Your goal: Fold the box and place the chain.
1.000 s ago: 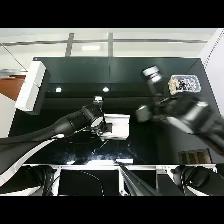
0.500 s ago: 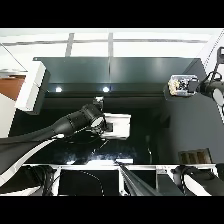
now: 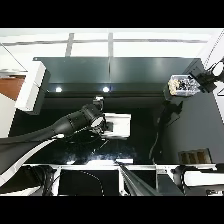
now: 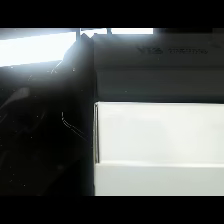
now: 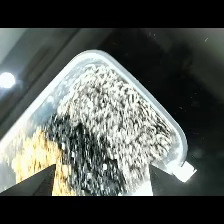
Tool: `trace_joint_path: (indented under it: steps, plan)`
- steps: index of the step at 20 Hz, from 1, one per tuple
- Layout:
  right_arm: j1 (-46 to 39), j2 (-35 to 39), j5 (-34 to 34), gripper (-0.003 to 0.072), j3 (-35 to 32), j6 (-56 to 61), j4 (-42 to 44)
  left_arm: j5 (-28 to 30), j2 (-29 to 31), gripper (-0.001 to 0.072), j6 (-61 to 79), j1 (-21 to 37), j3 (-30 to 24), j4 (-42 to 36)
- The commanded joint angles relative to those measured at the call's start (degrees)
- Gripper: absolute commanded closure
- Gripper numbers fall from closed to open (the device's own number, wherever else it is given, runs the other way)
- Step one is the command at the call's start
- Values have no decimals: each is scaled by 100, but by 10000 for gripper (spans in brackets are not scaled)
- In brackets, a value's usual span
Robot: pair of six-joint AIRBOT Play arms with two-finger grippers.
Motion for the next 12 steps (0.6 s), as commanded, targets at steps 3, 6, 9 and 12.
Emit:
trace_joint_path:
  steps: [3, 6, 9, 12]
  plan:
    - [-295, -752, -85, 31, 525, 435, 293, 11, 2, 681, 9, 2, 2, -2]
    - [-369, -988, -177, 35, 551, 437, 343, -13, 2, 681, 9, 0, 2, -96]
    - [-367, -1180, -533, 104, 551, 431, 581, 7, 2, 681, 7, 0, 2, -111]
    - [-367, -1250, -667, 392, 551, 354, 678, 11, 2, 681, 7, 0, 2, -111]
